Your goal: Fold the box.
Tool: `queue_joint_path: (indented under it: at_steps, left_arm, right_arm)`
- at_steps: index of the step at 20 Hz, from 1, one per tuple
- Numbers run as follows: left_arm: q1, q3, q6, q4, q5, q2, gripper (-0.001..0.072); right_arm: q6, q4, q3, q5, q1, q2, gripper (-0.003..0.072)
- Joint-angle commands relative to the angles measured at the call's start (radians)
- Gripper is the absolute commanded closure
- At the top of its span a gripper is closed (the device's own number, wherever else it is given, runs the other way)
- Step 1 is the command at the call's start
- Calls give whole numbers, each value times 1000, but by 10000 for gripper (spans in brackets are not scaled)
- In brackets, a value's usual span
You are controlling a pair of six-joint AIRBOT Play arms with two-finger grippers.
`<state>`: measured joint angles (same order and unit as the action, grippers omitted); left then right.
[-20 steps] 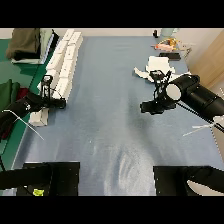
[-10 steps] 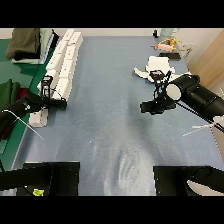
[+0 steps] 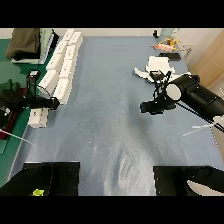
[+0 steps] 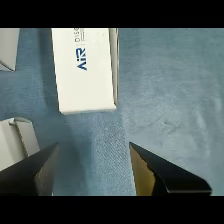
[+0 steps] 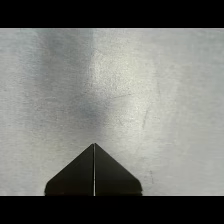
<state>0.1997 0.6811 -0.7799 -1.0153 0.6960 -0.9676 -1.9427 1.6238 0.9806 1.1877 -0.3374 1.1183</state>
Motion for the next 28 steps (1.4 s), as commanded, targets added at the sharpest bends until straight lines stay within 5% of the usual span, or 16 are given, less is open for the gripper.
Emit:
queue_joint_path:
  at_steps: [1,3,4,8,15,28]
  left_arm:
    - [11,11,-4,22,159,132,87]
    - [-26,32,-6,112,201,171,629]
    - [-64,50,-8,137,209,174,694]
    - [-251,148,-135,133,204,72,695]
    - [-402,281,-233,174,233,-182,695]
    - [-443,281,-232,185,250,-204,695]
  right_arm:
    - [-1,-25,1,-15,-1,0,684]
    - [0,-75,1,-75,-1,1,685]
    - [18,-116,1,-119,-1,4,684]
    - [203,-332,7,-226,-1,51,684]
    - [235,-402,24,-231,-7,165,684]
    - [350,-401,47,-251,-7,164,685]
